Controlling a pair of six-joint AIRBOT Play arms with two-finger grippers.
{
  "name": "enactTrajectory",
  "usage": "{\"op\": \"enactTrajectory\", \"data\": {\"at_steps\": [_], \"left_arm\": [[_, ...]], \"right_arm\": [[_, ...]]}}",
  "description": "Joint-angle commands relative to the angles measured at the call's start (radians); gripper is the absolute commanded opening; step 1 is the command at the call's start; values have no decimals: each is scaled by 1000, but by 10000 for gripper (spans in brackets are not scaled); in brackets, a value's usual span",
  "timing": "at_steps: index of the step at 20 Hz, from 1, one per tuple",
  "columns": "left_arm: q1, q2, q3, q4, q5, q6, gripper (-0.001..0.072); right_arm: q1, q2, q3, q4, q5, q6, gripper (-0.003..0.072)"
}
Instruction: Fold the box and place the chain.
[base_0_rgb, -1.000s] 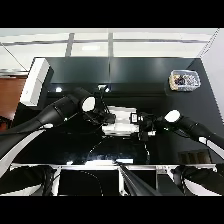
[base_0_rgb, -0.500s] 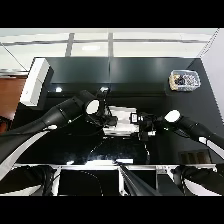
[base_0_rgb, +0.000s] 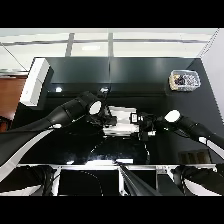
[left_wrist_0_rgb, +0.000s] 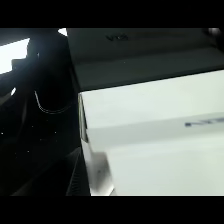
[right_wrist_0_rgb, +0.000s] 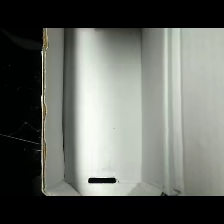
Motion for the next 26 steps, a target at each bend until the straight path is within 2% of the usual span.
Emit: {"op": "enactTrajectory", "data": {"at_steps": [1, 3, 4, 5, 12, 15, 20, 26], "left_arm": [[-1, -11, 1, 10, 0, -7, 274], [-1, -14, 1, 11, 0, -8, 261], [-1, -16, 1, 15, 0, -8, 207], [-1, -18, 1, 18, 2, -9, 199], [-6, -50, 6, 54, -13, -121, 199], [-27, -68, 43, 100, -25, -169, 178], [-51, -166, 159, 141, -164, -198, 179], [-51, -169, 159, 118, -170, -269, 179]], "right_arm": [[0, 0, 0, 0, 0, 0, 441], [0, 0, 0, 0, 0, 0, 441], [0, 0, 0, 0, 0, 0, 441], [0, 0, 0, 0, 0, 0, 441], [0, 0, 0, 0, 0, 0, 441], [0, 0, 0, 0, 0, 0, 441], [0, 0, 0, 0, 1, 0, 441], [0, 0, 0, 0, 1, 0, 441]]}}
